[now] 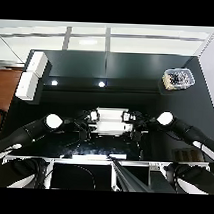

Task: Fold the box and place the chain.

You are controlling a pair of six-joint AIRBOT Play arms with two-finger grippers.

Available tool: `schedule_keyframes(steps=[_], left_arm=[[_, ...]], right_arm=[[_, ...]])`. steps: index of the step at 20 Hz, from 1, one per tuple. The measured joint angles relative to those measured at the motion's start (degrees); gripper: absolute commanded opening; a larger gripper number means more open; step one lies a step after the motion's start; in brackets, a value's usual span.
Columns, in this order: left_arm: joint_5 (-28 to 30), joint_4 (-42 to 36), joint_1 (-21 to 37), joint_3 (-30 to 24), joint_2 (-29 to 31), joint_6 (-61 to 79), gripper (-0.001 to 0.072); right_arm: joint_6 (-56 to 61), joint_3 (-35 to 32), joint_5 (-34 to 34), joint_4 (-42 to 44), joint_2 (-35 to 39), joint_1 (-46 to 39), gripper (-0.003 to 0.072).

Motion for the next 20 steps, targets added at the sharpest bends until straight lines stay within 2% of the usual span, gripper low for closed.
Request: schedule_keyframes(steps=[6,8,11,12,13,14,16,17,18,19,20], left_arm=[[0.3,-6.4,0.0,0.2,-1.5,4.6,0.0224],[0.3,-7.0,0.0,0.2,-1.6,5.2,0.0303],[0.2,-7.5,0.0,0.2,-1.7,5.7,0.0318],[0.2,-7.6,0.0,0.2,-1.7,5.8,0.0317],[0.2,-7.7,0.0,0.2,-1.7,5.8,0.0244],[0.3,-7.7,0.0,0.2,-1.7,5.9,0.0229],[0.2,-7.9,0.0,0.2,-1.7,6.0,0.0418],[0.2,-7.9,0.0,0.2,-1.7,6.0,0.0414],[0.2,-7.9,0.0,0.2,-1.7,6.0,0.0321],[0.3,-7.8,0.0,0.2,-1.7,6.0,0.0301],[0.3,-7.8,0.0,0.2,-1.7,6.0,0.018]], right_arm=[[0.0,0.0,0.0,0.0,0.0,0.0,0.0264],[0.0,0.0,0.0,0.0,0.0,0.0,0.0264],[0.0,-0.1,0.0,0.1,0.0,0.0,0.0264],[0.0,-0.1,0.0,0.1,0.0,0.0,0.0264],[0.0,-0.1,-0.1,0.0,0.0,0.0,0.0264],[0.0,-0.1,0.0,0.0,0.0,0.0,0.0264],[0.0,-0.1,0.0,0.0,0.0,0.0,0.0264],[0.0,-0.1,-0.1,0.0,0.0,0.0,0.0264],[0.0,-0.1,-0.1,0.0,0.0,0.0,0.0264],[0.0,-0.1,-0.1,0.0,0.0,0.0,0.0264],[0.0,-0.1,0.0,0.0,0.0,0.0,0.0264]])
